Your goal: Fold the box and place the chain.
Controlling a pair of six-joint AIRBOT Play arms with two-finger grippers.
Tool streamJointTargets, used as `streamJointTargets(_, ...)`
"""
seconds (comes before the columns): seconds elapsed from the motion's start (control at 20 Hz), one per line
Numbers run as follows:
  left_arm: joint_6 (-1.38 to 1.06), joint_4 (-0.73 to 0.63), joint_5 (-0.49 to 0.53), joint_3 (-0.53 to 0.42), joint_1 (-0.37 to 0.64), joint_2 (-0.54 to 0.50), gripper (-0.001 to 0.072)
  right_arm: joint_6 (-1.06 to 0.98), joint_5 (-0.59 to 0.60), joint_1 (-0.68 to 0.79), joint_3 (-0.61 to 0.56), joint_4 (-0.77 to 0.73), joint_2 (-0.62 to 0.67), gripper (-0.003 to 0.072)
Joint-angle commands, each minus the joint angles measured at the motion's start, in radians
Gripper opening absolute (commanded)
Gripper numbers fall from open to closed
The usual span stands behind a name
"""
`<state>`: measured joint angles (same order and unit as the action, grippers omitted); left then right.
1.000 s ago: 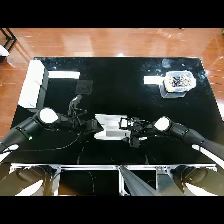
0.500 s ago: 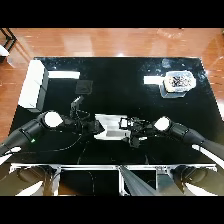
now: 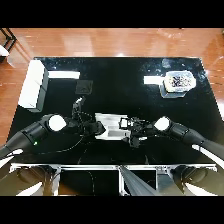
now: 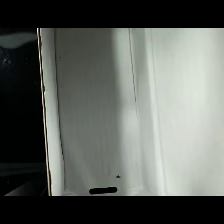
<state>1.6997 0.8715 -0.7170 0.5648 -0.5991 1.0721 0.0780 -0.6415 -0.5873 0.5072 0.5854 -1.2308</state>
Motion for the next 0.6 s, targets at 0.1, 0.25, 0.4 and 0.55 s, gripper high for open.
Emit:
streamJointTargets(0.1, 0.025, 0.018, 0.03, 0.001, -0.01, 0.006, 0.0614, 0.0, 0.0, -0.001, 0.0, 0.0, 0.0, 0.0346)
streamJointTargets(0.25, 0.034, 0.013, 0.03, 0.001, -0.01, 0.037, 0.0613, 0.0, 0.0, -0.001, 0.0, 0.0, 0.0, 0.0346)
streamJointTargets(0.4, 0.034, 0.002, 0.03, 0.001, -0.01, 0.068, 0.0614, 0.0, 0.0, -0.001, 0.0, 0.0, 0.0, 0.0346)
streamJointTargets(0.55, 0.034, 0.003, 0.034, 0.001, -0.01, 0.069, 0.0614, 0.0, 0.0, -0.001, 0.0, 0.0, 0.0, 0.0346)
